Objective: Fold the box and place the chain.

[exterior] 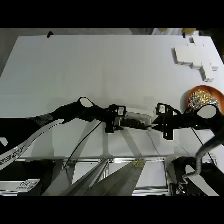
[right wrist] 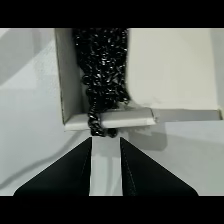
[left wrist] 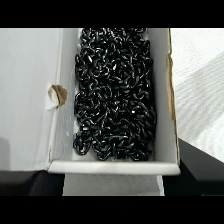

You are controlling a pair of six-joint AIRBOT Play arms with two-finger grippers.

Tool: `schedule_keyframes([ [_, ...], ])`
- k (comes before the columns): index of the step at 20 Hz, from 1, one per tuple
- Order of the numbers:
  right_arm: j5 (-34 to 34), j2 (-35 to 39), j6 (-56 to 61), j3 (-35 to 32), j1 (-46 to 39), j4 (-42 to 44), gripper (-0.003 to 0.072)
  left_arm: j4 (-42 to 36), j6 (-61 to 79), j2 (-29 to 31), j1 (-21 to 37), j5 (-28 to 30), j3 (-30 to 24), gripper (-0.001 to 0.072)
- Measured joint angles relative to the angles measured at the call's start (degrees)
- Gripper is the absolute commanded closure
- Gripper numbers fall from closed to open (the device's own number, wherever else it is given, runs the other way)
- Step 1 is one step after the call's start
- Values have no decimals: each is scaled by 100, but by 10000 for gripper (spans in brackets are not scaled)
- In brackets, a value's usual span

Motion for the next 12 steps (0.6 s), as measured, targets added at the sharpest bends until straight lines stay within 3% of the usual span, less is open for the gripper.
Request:
schedule_keyframes([
  [6,136,0,-247,0,2,116,547,0,0,0,0,0,0,320],
  [9,153,0,-284,0,2,162,672,0,0,0,2,0,0,320],
  [12,216,0,-289,0,2,136,673,0,0,0,0,0,0,320],
])
